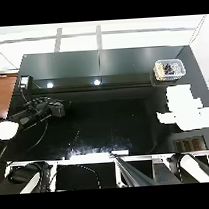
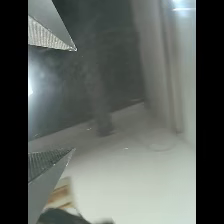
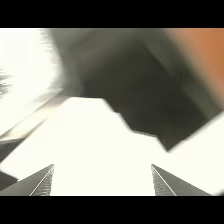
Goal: Fold the box and place the chain.
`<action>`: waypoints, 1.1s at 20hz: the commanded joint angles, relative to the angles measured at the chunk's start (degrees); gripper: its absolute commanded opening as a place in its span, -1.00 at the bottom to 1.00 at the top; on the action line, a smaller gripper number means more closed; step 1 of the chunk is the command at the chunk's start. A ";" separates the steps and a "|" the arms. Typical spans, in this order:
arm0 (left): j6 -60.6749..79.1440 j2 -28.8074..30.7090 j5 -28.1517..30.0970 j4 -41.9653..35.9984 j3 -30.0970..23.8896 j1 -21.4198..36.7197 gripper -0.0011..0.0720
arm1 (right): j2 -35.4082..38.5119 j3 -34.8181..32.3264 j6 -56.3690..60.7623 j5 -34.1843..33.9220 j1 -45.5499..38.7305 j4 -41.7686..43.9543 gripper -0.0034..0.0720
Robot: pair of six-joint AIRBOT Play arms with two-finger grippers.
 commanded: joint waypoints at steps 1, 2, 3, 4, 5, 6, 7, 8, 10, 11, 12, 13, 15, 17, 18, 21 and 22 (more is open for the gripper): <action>0.44 -2.32 -3.06 -0.15 0.17 -0.76 0.96 | -10.29 8.63 -2.49 18.01 -23.61 0.04 1.00; 0.48 -2.71 -2.95 0.00 0.17 -0.74 0.96 | -12.11 9.09 -5.90 18.88 -27.23 0.94 1.00; 0.46 -2.91 -2.71 0.52 0.20 -0.74 0.96 | -13.86 9.42 -10.60 18.97 -29.94 2.95 1.00; 0.46 -2.95 -2.56 1.16 0.20 -0.76 0.96 | -16.06 10.03 -13.16 17.99 -31.95 5.88 1.00; 0.46 -2.95 -2.47 1.16 0.20 -0.76 0.96 | -18.62 11.08 -15.08 17.57 -32.98 9.18 1.00; 0.48 -2.95 -2.40 1.14 0.20 -0.76 0.96 | -21.94 12.63 -18.58 19.02 -33.18 12.52 1.00; 0.48 -2.95 -2.40 1.16 0.20 -0.76 0.96 | -25.42 14.67 -22.99 22.40 -32.81 14.78 1.00; 0.52 -2.95 -2.36 1.27 0.20 -0.76 0.96 | -29.46 17.31 -24.81 26.45 -32.13 15.17 1.00; 0.66 -2.95 -2.08 2.71 0.20 -0.76 0.96 | -35.80 21.70 -24.81 29.59 -31.12 15.26 1.00; 0.74 -2.95 -2.01 3.04 0.20 -0.74 0.96 | -38.07 23.50 -24.83 29.31 -30.49 15.28 1.00; 0.76 -2.95 -1.95 3.39 0.20 -0.76 0.96 | -39.98 25.16 -24.98 29.03 -30.08 15.26 1.00; 0.76 -2.95 -1.79 3.72 0.20 -0.76 0.96 | -42.05 27.15 -25.00 29.14 -29.77 15.41 1.00; 0.76 -2.95 -1.22 3.80 0.20 -0.76 0.96 | -45.90 30.91 -26.34 30.97 -29.29 19.23 1.00; 0.72 -2.95 0.52 3.74 0.20 -0.76 0.96 | -49.37 32.96 -29.42 35.10 -28.46 27.93 1.00; 0.72 -2.95 1.31 3.74 0.20 -0.76 0.96 | -50.34 33.00 -30.18 36.20 -27.89 29.73 1.00; 0.72 -2.95 3.19 3.76 0.20 -0.76 0.96 | -51.47 32.96 -30.25 37.81 -24.90 24.46 1.00; 0.72 -2.95 3.17 3.76 0.20 -0.76 0.96 | -51.45 32.96 -30.01 37.92 -24.09 22.62 0.67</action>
